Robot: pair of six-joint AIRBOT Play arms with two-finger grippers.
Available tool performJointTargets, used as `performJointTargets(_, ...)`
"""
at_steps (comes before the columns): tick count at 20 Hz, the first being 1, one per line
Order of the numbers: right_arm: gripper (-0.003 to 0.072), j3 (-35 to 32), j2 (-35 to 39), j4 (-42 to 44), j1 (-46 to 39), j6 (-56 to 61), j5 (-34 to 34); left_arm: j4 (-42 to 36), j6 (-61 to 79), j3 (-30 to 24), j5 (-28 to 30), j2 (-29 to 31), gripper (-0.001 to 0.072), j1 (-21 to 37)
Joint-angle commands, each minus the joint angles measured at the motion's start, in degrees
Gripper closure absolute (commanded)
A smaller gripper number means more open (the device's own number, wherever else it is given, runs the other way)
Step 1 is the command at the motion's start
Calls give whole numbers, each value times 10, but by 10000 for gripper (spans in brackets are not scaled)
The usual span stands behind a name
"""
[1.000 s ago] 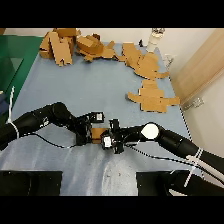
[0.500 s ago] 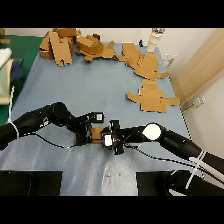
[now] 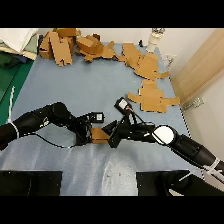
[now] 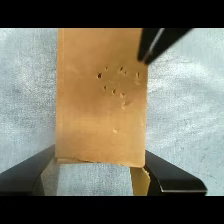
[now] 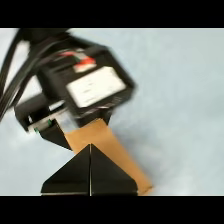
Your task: Fold the box.
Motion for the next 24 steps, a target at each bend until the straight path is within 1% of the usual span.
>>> performJointTargets(1,686,-29,2,67,63,437,-154,0,0,0,3,0,244,0)
performJointTargets(3,686,-54,-3,98,143,503,-300,0,0,0,2,0,244,0)
performJointTargets(4,686,-59,-10,102,173,520,-338,-3,0,0,2,0,244,0)
performJointTargets(5,686,-59,-23,102,194,534,-355,-4,0,0,2,0,244,0)
performJointTargets(9,686,-59,-82,102,225,552,-372,-4,0,0,3,0,244,0)
performJointTargets(11,686,-59,-98,102,229,552,-374,-4,0,0,2,0,243,0)
performJointTargets(24,687,-62,-142,102,258,554,-362,-4,0,0,2,0,243,0)
